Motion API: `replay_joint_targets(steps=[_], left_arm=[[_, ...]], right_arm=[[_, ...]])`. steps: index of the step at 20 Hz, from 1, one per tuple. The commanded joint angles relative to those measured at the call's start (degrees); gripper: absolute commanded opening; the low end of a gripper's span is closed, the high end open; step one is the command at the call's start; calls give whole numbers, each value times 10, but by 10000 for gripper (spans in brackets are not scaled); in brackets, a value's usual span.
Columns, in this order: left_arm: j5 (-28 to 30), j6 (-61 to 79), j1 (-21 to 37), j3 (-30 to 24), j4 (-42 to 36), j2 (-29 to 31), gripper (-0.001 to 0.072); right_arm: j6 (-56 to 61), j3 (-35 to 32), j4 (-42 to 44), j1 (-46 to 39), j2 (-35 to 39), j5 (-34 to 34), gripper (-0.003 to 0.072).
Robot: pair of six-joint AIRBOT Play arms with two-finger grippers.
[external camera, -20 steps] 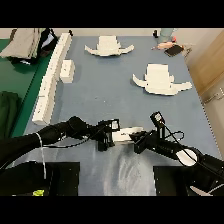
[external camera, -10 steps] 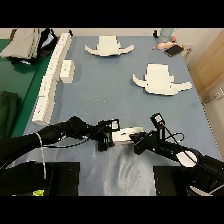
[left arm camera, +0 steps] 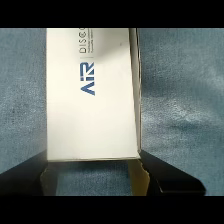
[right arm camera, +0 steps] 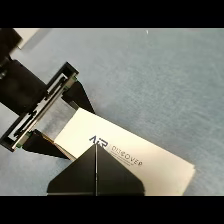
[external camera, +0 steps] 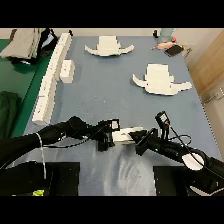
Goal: Fold the box.
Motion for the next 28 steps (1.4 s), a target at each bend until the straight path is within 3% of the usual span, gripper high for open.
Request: replay_joint_targets(steps=[1, 11, 17, 19, 21, 28], left_arm=[[0, 2, 0, 0, 1, 0, 596], [0, 2, 0, 0, 1, 0, 597], [0, 2, 0, 0, 1, 0, 596], [0, 2, 0, 0, 1, 0, 596], [0, 2, 0, 0, 1, 0, 596], [0, 2, 0, 0, -2, 0, 596]], right_arm=[[0, 1, 0, 0, 5, 9, 2], [0, 2, 0, 0, -68, 41, 2], [0, 6, 0, 0, -24, 32, 3], [0, 19, 0, 0, 8, 31, 81], [6, 37, 0, 0, 30, 31, 88], [99, 52, 0, 0, 24, 29, 91]])
